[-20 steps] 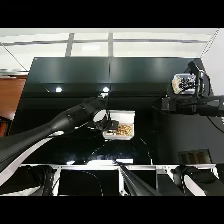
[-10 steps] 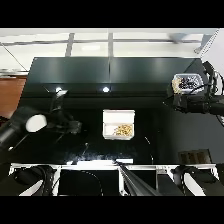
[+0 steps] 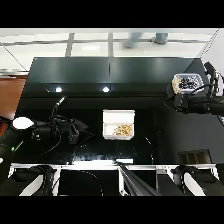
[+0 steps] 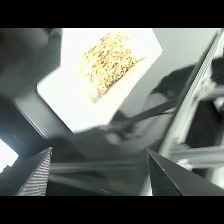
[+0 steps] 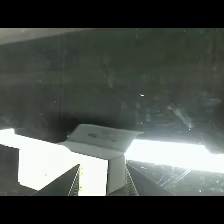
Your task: Fold the box and place the chain.
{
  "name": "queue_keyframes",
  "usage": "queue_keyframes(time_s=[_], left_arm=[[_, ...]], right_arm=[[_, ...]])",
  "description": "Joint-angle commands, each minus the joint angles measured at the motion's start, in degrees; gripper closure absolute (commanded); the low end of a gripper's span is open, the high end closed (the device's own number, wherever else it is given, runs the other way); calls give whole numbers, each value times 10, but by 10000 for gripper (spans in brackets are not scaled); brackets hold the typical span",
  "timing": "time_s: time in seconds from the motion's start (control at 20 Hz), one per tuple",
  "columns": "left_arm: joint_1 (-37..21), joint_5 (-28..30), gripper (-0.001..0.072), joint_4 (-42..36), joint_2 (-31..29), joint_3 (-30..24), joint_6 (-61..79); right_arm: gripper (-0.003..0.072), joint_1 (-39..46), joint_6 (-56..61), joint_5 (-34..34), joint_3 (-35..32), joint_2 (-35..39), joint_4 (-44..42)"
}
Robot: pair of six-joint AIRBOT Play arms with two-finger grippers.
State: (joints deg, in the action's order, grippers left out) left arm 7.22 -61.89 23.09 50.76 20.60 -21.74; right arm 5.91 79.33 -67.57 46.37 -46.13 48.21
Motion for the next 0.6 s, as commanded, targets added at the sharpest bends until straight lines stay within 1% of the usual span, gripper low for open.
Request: queue_keyframes(time_s=[0.0,0.15,0.25,0.3,0.35,0.55], left_arm=[[-8,25,-1,-35,24,-2,246],[-8,41,-1,-21,56,10,326],[1,57,-1,-3,88,24,357],[3,58,-1,1,92,27,357],[29,59,-1,37,131,52,365],[96,64,-1,36,209,97,377]], right_arm=[[346,0,2,-2,0,0,1],[346,0,1,3,-3,0,5],[346,0,2,9,-3,0,5],[346,0,2,10,-3,0,5],[346,0,2,17,-3,0,5],[346,0,6,24,-3,0,5]])
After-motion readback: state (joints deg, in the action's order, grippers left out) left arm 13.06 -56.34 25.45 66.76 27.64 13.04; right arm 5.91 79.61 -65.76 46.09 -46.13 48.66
